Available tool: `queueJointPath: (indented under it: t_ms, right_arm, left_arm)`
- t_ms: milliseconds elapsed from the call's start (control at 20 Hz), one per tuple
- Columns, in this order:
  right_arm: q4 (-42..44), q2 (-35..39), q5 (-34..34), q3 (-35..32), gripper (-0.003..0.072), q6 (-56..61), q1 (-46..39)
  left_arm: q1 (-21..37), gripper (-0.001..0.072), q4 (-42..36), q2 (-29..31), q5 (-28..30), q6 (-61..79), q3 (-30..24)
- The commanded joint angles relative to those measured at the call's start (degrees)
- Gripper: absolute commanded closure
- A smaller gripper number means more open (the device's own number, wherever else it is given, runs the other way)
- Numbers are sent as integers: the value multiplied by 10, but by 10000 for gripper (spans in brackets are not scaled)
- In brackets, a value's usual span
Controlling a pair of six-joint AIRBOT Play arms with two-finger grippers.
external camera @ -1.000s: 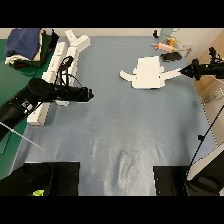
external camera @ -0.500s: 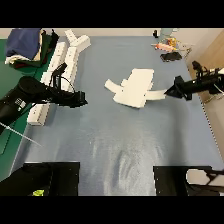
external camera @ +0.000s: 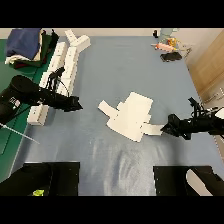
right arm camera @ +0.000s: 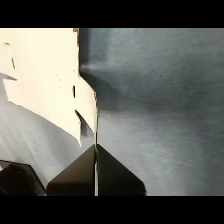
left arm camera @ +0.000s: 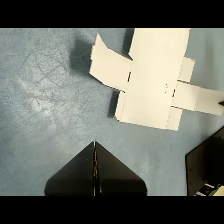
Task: Fold the box.
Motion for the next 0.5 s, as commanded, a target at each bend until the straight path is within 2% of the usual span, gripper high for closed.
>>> queueJointPath:
  t_ms: [0,50,100,450]
  right_arm:
    - [-37,21,-37,-22,563,17,1]
    - [-36,21,-45,-22,363,17,1]
    - [-37,21,-45,-22,327,18,1]
    - [-65,21,-37,-22,327,89,1]
  left_arm:
    - [4,694,1,-1,-8,10,0]
    - [4,694,1,-2,-8,10,0]
    - [4,695,1,-3,-8,10,0]
    - [4,695,1,-44,-22,9,0]
